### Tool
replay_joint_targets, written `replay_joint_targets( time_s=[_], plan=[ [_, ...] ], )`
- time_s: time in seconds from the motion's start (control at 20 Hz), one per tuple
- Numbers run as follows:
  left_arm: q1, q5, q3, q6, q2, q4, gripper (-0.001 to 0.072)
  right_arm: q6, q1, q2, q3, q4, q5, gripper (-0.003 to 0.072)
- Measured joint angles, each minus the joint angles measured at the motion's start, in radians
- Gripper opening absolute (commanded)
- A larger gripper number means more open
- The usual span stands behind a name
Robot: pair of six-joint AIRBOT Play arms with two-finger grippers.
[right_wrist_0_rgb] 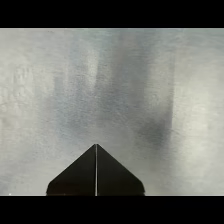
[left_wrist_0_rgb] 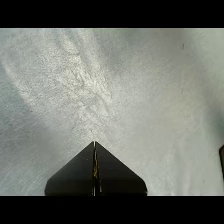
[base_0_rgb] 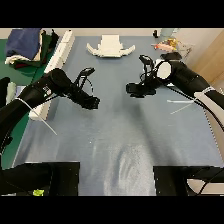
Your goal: Fold the box.
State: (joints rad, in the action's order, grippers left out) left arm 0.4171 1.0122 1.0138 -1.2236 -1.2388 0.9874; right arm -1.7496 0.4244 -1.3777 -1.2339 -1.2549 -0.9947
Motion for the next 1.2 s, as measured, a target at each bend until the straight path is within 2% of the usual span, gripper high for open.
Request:
replay_joint_targets(
  time_s=[0.15, 0.2, 0.3, 0.35, 0.55, 0.8, 1.0, 1.2],
  plan=[
    [0.000, -0.002, 0.000, 0.000, 0.000, 0.000, 0.0014, -0.024, -0.002, -0.008, -0.001, 0.031, 0.005, 0.0022],
    [0.000, -0.009, 0.000, 0.000, 0.000, 0.000, 0.0014, -0.037, -0.015, -0.011, -0.009, 0.026, -0.001, 0.0084],
    [0.000, -0.026, 0.000, 0.000, 0.000, 0.000, 0.0014, -0.069, -0.083, -0.015, -0.056, -0.029, -0.044, 0.0356],
    [0.000, -0.032, 0.000, 0.000, 0.000, 0.000, 0.0014, -0.080, -0.135, -0.019, -0.092, -0.058, -0.076, 0.0408],
    [0.002, -0.058, 0.000, 0.000, 0.000, -0.001, 0.0014, -0.030, -0.446, -0.087, -0.305, -0.108, -0.205, 0.0408],
    [0.002, -0.091, 0.000, 0.000, 0.000, -0.002, 0.0014, 0.161, -0.785, -0.315, -0.557, -0.028, -0.256, 0.0407],
    [0.002, -0.109, 0.000, 0.000, 0.000, -0.002, 0.0014, 0.244, -0.921, -0.514, -0.695, 0.086, -0.245, 0.0407],
    [0.002, -0.117, 0.000, 0.000, 0.000, -0.001, 0.0014, 0.296, -0.968, -0.632, -0.769, 0.154, -0.192, 0.0407]
  ],
)
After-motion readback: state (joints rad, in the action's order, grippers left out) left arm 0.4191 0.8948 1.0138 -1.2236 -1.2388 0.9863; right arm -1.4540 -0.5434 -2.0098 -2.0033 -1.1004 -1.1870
